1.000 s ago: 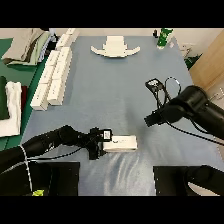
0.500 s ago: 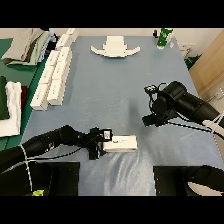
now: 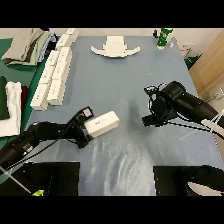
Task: Fold the box.
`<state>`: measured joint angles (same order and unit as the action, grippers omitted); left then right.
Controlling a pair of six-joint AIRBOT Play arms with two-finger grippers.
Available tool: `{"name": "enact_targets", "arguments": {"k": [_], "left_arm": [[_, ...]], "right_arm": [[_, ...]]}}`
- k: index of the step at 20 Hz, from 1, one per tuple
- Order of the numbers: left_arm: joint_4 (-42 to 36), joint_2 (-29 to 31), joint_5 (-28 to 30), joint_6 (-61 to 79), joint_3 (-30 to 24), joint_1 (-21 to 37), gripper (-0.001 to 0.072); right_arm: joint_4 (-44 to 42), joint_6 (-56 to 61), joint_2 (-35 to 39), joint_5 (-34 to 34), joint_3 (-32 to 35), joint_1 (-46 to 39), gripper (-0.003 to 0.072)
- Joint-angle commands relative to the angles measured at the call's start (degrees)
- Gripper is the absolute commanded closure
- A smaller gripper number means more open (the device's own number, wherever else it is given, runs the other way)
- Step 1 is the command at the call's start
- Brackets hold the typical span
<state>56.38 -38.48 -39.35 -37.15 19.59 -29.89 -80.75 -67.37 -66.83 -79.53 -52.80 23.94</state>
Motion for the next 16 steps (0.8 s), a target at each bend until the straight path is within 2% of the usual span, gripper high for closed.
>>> {"name": "enact_targets", "arguments": {"k": [1,3,7,11,13,16], "left_arm": [[17.7,10.2,-9.4,-25.5,0.1,10.9,0.0183],[23.7,14.4,-12.9,-36.9,0.1,18.2,0.0183],[26.6,15.8,-19.7,-38.2,-0.1,31.0,0.0183],[27.6,13.0,-17.6,-34.3,-0.2,39.6,0.0182],[27.5,10.5,-16.0,-32.7,-0.2,41.3,0.0183],[25.4,6.6,-10.2,-32.6,-0.2,41.4,0.0183]], "right_arm": [[0.0,0.0,0.0,0.0,0.0,0.0,0.068],[0.0,0.0,0.0,0.0,0.0,0.0,0.068],[0.0,0.0,0.0,0.0,0.0,0.0,0.068],[0.0,0.0,0.0,0.0,0.0,0.0,0.068],[0.0,0.0,0.0,0.0,0.0,0.0,0.068],[0.0,0.0,0.0,0.0,0.0,0.0,0.068]]}}
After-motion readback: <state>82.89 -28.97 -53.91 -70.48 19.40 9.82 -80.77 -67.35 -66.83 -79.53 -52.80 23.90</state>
